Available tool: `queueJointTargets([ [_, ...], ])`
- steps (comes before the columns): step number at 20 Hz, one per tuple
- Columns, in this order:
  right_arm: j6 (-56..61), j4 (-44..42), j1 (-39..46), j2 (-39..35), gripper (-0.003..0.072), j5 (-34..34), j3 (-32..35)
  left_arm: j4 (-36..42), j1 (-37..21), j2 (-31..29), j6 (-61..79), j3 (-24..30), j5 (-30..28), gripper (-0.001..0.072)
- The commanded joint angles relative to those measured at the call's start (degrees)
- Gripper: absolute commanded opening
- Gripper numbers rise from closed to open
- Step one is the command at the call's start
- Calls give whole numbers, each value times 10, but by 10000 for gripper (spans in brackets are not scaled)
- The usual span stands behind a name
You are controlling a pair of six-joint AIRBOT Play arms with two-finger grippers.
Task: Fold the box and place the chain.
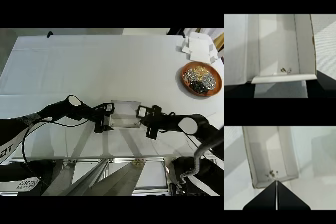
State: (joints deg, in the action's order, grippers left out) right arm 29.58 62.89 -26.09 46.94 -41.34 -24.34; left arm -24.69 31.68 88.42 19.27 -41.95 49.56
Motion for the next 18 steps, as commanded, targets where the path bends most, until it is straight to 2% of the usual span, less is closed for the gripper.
queueJointTargets([
  [1, 340, 121, 0, -69, 13, -21, 0, 0, 0, 0, 0, 0, 0, 315],
  [3, 471, 168, 0, -96, 13, -37, 0, 0, 0, 0, 0, 0, 0, 315],
  [5, 550, 184, 16, -101, 13, -78, 0, 0, 0, 0, 0, 0, 0, 315],
  [7, 593, 183, 62, -100, 13, -104, 0, 0, 0, 0, 0, 0, 0, 315],
  [9, 637, 174, 130, -98, 13, -85, 0, 0, 0, 0, 0, 0, 0, 315],
  [12, 630, 170, 217, -79, 13, -94, 0, 0, 0, 0, 0, 0, 0, 315],
  [14, 629, 161, 242, -46, 13, -115, 0, 0, 0, 0, 0, 0, 0, 315],
  [15, 625, 142, 241, -26, 13, -118, 0, 0, 0, 0, 0, 0, 0, 315],
  [18, 540, 8, 223, 45, 13, -122, 0, 0, 0, 0, 0, 0, 0, 315],
])
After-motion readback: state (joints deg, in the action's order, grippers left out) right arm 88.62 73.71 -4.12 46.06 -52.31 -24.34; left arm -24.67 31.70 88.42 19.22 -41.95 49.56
